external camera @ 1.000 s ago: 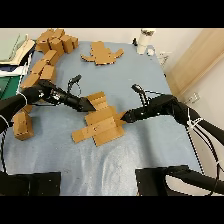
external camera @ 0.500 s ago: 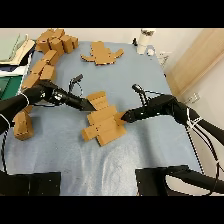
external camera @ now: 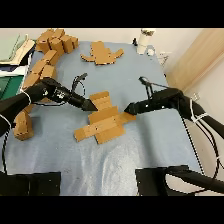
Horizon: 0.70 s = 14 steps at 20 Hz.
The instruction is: Fold the box.
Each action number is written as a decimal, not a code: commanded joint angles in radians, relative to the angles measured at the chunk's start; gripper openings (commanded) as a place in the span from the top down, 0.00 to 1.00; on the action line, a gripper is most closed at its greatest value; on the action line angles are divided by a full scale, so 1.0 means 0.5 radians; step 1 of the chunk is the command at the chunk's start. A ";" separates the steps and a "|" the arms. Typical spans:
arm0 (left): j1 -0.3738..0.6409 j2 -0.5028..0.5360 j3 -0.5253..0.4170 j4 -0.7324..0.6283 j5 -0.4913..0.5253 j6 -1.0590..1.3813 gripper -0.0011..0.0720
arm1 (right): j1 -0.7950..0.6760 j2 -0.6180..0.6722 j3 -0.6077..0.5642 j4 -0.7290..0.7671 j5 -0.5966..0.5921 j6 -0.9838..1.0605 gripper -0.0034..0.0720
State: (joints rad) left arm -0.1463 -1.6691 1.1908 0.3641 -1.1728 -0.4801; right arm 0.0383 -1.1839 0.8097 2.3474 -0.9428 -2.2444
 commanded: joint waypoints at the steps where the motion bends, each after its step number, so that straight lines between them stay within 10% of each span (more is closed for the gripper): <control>1: -0.102 0.055 0.005 0.212 0.089 0.153 0.97 | -0.065 0.002 0.177 -0.029 -0.058 0.243 0.56; 2: -0.139 0.079 0.005 0.224 0.134 0.236 0.97 | -0.060 0.002 0.198 -0.021 -0.072 0.258 0.59; 4: -0.195 0.133 0.005 0.223 0.217 0.390 0.97 | -0.035 0.002 0.201 -0.020 -0.076 0.309 0.95; 10: -0.227 0.215 -0.092 0.215 0.494 0.674 0.97 | 0.108 0.016 0.202 0.119 -0.147 0.412 0.95; 14: -0.228 0.214 -0.190 0.202 0.555 0.837 0.97 | 0.303 0.018 0.201 -0.346 -0.313 0.753 0.95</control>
